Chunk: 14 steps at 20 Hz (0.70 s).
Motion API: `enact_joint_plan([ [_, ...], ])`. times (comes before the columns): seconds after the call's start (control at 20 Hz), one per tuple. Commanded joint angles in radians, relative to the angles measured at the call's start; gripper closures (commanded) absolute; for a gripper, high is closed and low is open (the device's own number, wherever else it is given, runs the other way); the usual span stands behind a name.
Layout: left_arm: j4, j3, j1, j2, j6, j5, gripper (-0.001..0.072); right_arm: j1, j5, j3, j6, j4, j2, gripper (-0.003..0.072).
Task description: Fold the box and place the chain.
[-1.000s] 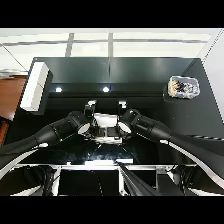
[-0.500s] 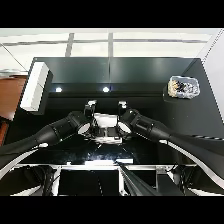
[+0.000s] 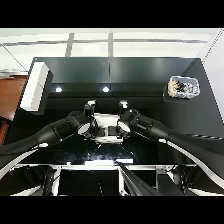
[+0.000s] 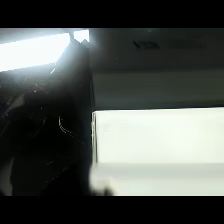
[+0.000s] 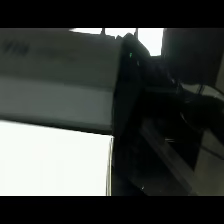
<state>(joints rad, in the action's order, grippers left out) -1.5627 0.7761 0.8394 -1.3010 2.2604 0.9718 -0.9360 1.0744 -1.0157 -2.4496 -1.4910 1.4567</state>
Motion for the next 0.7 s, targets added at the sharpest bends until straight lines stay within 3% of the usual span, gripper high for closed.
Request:
enact_joint_plan([
  [0.0, -0.003, 0.000, 0.000, 0.000, -0.010, 0.000, 0.0678, -0.001, -0.003, 0.000, -0.016, 0.016, 0.000, 0.0656],
  [0.2, -0.003, 0.000, 0.000, 0.000, -0.010, -0.001, 0.0678, -0.001, -0.006, 0.000, -0.015, 0.016, 0.000, 0.0650],
  [0.25, -0.003, 0.000, 0.000, 0.000, -0.010, 0.000, 0.0678, -0.001, -0.005, 0.000, -0.016, 0.016, 0.000, 0.0511],
  [0.3, -0.003, 0.000, 0.000, 0.000, -0.010, 0.000, 0.0678, -0.001, -0.005, 0.000, -0.016, 0.016, 0.000, 0.0260],
  [0.35, -0.003, 0.000, 0.000, 0.000, -0.010, 0.000, 0.0678, -0.001, 0.000, 0.000, -0.015, 0.016, -0.001, 0.0232],
  [0.65, -0.003, 0.000, 0.000, 0.000, -0.010, 0.005, 0.0678, 0.001, 0.073, -0.001, 0.048, 0.006, -0.040, 0.0232],
])
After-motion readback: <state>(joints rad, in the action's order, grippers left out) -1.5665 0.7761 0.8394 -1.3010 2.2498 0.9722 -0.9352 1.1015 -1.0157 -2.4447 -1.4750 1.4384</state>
